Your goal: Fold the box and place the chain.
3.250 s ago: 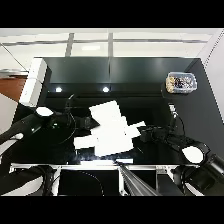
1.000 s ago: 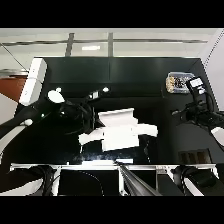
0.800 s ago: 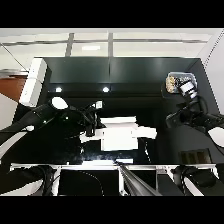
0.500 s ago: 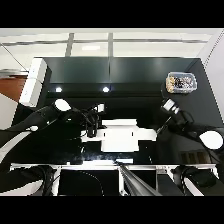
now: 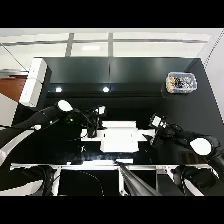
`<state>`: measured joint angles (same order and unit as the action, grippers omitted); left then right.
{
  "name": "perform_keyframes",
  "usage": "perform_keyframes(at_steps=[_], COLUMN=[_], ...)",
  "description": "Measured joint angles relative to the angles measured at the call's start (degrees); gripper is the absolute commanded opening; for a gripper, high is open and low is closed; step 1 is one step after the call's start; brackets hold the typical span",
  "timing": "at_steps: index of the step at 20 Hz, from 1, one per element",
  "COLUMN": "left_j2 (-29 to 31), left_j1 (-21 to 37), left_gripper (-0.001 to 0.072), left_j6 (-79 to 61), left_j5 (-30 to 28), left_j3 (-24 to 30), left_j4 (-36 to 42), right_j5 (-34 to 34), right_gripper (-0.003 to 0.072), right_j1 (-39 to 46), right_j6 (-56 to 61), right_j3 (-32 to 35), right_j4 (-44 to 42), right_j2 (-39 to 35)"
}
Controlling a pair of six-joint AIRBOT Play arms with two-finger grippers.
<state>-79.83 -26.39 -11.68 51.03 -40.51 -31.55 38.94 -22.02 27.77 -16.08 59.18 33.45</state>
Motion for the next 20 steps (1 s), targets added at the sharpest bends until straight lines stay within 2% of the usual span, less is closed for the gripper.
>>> perform_keyframes(at_steps=[6, 13, 20], left_j2=[-0.13, -0.13, -0.13], left_j1=[-0.11, -1.36, -1.84], left_gripper=[0.0032, 0.0033, 0.0033], left_j6=[-0.07, 0.7, 0.92], left_j5=[-0.39, -1.22, -1.51], left_j3=[0.0, 0.0, 0.0], left_j4=[-0.02, -1.51, -2.32], right_j5=[-0.42, 0.76, 7.74], right_gripper=[0.0696, 0.0696, 0.0695], right_j1=[-0.5, -0.57, -0.66], right_j6=[-1.33, -5.84, -11.76], right_j3=[0.72, 0.79, 0.79], right_j4=[-0.48, -3.26, -5.9], right_j2=[1.86, 7.43, 10.62])
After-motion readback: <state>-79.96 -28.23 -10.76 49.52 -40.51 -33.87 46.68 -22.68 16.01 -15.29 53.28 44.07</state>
